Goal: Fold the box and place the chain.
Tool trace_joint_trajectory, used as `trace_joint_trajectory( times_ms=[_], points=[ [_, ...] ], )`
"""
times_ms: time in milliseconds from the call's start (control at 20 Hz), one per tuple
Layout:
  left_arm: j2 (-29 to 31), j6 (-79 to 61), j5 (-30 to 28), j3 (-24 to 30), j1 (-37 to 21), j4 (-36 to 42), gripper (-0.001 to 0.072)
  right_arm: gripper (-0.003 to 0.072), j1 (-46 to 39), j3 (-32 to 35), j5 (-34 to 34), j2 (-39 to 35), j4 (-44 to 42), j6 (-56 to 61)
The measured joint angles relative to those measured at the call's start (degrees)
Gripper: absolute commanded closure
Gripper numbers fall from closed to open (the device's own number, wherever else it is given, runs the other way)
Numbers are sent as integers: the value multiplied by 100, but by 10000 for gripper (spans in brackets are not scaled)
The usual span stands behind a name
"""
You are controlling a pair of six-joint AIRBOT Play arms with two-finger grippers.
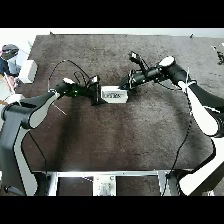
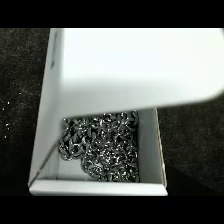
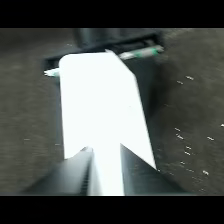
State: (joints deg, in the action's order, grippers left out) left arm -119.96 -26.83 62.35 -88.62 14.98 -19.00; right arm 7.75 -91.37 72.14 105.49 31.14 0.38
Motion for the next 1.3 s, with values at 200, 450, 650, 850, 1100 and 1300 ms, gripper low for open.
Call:
trace_joint_trajectory(
  times_ms=[200, 450, 650, 850, 1100, 1300],
  points=[
    [0, -2, 7, 2, 0, -2, 424, 343, 28, 284, -101, -87, -199, -352],
    [0, 0, 9, 2, 0, 0, 424, 342, 186, 376, -72, -109, -105, -531],
    [0, 0, 9, 2, 0, -2, 424, 341, 282, 393, -267, -109, 57, -656],
    [-2, 2, 9, 2, 0, -2, 424, 341, 315, 398, -452, -61, 221, -710],
    [-2, 11, 4, 2, 0, 4, 424, 343, 332, 354, -699, 46, 282, -728],
    [-2, 9, 0, 0, -7, 7, 424, 347, 332, 240, -780, 61, 262, -688]
  ],
)
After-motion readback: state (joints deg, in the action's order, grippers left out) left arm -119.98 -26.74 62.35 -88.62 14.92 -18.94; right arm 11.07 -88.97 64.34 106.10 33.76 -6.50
